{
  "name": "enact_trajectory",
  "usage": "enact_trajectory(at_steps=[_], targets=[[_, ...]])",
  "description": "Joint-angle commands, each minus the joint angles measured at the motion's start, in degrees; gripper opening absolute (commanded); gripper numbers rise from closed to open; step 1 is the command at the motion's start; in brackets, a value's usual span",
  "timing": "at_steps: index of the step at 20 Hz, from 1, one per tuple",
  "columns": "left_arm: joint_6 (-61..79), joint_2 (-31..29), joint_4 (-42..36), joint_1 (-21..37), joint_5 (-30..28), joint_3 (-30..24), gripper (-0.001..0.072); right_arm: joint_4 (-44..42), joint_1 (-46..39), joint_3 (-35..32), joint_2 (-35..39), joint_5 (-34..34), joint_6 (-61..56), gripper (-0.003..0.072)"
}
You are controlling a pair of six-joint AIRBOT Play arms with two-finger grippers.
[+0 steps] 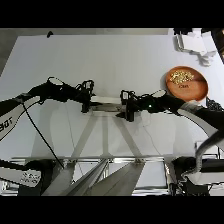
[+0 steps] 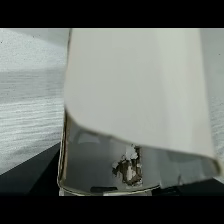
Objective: Fold the box and place the chain.
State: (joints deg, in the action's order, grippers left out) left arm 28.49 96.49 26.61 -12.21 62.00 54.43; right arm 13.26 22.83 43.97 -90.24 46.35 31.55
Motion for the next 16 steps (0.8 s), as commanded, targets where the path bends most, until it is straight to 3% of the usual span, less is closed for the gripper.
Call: enact_trajectory(at_steps=[1, 10, 13, 16], targets=[[0.0, 0.0, 0.0, 0.0, 0.0, 0.0, 0.0007, 0.0, 0.1, 0.0, 0.0, 0.2, 0.0, 0.0522], [-0.4, 0.0, 0.0, 0.0, 0.2, 0.0, 0.0032, 0.0, 0.1, 0.0, 0.0, 0.2, 0.0, 0.0522], [-0.4, -0.5, 0.0, 0.0, 0.1, 0.0, 0.0337, 0.0, 0.1, 0.0, 0.0, 0.2, 0.0, 0.0522], [-0.4, -2.6, 0.3, 0.9, 0.5, 0.0, 0.0338, 0.0, 0.1, 0.0, 0.0, 0.2, 0.0, 0.0522]])
